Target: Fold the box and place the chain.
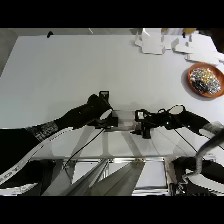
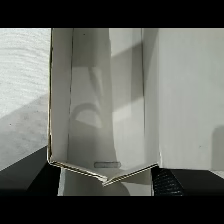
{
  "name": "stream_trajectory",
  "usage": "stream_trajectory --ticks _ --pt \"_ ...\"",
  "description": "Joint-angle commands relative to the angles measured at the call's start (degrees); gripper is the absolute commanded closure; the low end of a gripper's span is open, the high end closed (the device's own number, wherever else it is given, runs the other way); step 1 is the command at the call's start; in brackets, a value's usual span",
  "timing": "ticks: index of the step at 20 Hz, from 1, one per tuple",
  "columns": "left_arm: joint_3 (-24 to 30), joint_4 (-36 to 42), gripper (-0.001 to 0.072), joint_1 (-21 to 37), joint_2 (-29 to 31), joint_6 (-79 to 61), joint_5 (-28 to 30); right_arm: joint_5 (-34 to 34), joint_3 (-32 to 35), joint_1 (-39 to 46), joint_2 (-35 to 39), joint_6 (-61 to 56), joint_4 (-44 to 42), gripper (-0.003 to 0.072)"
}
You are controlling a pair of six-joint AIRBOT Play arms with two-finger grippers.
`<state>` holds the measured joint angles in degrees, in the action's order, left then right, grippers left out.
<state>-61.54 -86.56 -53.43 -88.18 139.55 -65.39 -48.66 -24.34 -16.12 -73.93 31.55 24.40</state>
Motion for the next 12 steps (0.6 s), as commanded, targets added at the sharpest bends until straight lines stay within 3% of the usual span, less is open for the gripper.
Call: stream_trajectory --ticks 1,6,10,12 --pt "0.0 0.3 0.0709 -0.2 -0.4 0.0 0.7 0.0 0.0 0.0 0.0 0.0 0.0 0.0387" --pt "0.0 0.4 0.0696 0.0 0.0 -0.1 0.2 0.0 0.0 0.0 0.0 0.0 0.0 0.0387" --pt "0.0 0.6 0.0553 2.5 3.7 -6.8 -0.2 0.0 0.0 0.0 0.0 0.0 0.0 0.0387" --pt "0.0 0.6 0.0553 4.0 7.1 -13.2 -1.4 0.0 0.0 0.0 0.0 0.0 0.0 0.0387"
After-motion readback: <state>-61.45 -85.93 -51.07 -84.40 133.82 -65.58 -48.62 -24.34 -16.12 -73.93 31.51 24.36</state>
